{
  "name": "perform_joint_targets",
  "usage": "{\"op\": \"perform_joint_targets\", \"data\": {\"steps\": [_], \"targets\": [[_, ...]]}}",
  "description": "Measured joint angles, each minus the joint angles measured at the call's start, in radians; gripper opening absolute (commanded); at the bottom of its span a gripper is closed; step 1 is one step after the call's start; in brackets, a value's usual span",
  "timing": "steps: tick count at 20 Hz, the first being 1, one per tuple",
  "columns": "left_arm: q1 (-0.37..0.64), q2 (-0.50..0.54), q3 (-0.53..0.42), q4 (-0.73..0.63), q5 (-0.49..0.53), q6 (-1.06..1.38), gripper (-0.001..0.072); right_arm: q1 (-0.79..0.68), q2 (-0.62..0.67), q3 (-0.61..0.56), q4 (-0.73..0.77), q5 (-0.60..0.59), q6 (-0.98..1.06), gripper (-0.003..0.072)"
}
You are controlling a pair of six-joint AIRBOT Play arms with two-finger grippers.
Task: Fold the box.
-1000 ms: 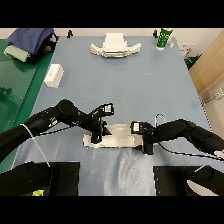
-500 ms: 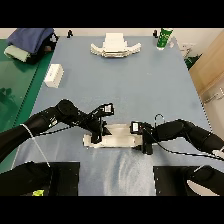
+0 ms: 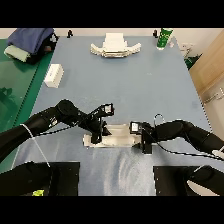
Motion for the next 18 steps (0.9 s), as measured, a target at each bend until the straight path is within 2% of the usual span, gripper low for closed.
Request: {"op": "perform_joint_targets", "data": {"steps": [1, 3, 18], "targets": [[0.000, 0.000, 0.000, 0.000, 0.000, 0.000, 0.0014, 0.002, -0.001, 0.000, 0.000, 0.000, 0.000, 0.0498], [0.000, 0.000, 0.000, 0.000, 0.001, 0.000, 0.0015, 0.005, -0.002, 0.000, 0.000, -0.005, 0.000, 0.0615], [0.000, 0.000, 0.000, 0.000, 0.003, 0.000, 0.0014, 0.006, 0.039, -0.002, 0.010, -0.017, 0.000, 0.0617]]}}
